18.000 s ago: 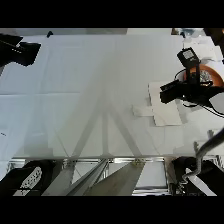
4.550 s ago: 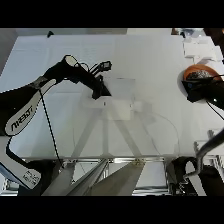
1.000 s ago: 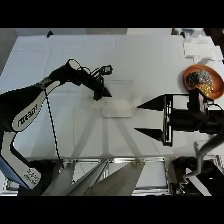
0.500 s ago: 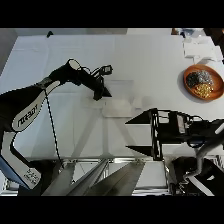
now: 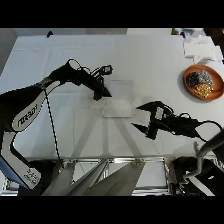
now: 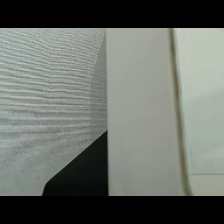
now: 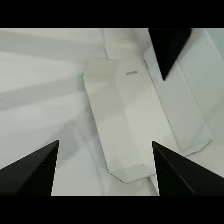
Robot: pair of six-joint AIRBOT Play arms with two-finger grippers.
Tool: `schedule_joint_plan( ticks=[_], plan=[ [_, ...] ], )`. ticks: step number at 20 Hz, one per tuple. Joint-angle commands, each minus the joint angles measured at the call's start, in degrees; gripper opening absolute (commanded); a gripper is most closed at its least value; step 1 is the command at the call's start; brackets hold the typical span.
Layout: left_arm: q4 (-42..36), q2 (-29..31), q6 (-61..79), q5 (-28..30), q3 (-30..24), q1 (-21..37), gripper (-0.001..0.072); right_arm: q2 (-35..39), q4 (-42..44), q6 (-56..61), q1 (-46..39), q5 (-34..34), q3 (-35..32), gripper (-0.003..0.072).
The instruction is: Fold the box and place the chain.
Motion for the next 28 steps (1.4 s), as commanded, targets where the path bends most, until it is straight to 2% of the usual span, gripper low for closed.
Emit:
schedule_joint_plan(
  ticks=[1,8,12,17,21,24,28],
  plan=[
    [0.0,0.0,0.0,0.0,0.0,0.0,0.0011,-2.6,-2.6,-2.1,-0.4,-8.1,-2.5,0.0644],
    [0.0,0.0,0.0,0.0,0.0,0.0,0.0011,-15.1,-2.5,-6.4,-0.7,-9.3,-2.7,0.0644],
    [0.0,0.0,0.0,0.0,0.0,0.0,0.0011,-18.7,-2.2,-7.0,-4.2,-15.5,-2.6,0.0644],
    [0.0,0.0,0.0,0.0,0.0,0.0,0.0011,-21.9,0.0,-14.7,-4.7,-17.9,-2.6,0.0644],
    [0.0,0.0,0.0,0.0,0.0,0.0,0.0011,-22.5,11.9,-24.9,-4.7,-17.0,-2.6,0.0644],
    [0.0,0.0,0.0,0.0,0.0,0.0,0.0011,-22.5,20.3,-32.5,-4.6,-12.8,-2.6,0.0644],
    [0.0,0.0,0.0,0.0,0.0,0.0,0.0011,-23.4,21.1,-35.2,-3.0,-12.5,-2.6,0.0644]
  ],
)
